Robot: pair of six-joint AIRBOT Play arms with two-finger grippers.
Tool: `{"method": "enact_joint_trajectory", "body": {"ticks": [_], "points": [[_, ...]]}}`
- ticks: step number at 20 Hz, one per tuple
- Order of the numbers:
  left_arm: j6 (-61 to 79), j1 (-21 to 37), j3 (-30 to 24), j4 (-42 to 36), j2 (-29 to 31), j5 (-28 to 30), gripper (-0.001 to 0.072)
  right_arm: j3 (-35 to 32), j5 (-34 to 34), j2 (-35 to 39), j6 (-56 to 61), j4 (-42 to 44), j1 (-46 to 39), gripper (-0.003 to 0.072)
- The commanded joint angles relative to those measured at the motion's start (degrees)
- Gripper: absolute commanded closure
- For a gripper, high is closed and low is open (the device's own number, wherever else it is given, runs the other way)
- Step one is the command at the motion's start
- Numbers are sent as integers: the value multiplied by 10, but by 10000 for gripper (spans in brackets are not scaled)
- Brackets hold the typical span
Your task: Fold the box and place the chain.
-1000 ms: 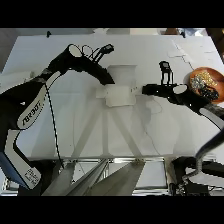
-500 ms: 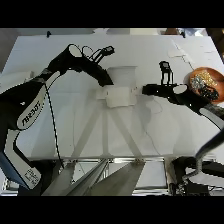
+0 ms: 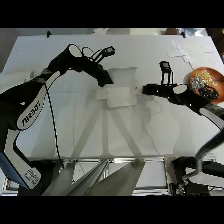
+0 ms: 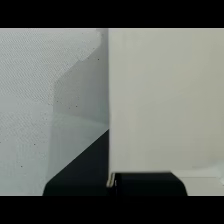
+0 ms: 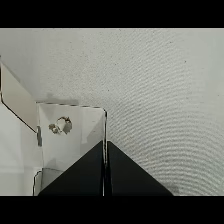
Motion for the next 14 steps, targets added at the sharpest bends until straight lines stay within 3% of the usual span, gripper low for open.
{"method": "enact_joint_trajectory", "body": {"ticks": [1, 14], "points": [[13, 0, 0, 0, 0, 4, 701, 0, 1, 0, 0, 0, 0, 677], [16, 0, 0, 12, 0, -1, 704, 0, -8, 0, 0, 3, 0, 677]]}}
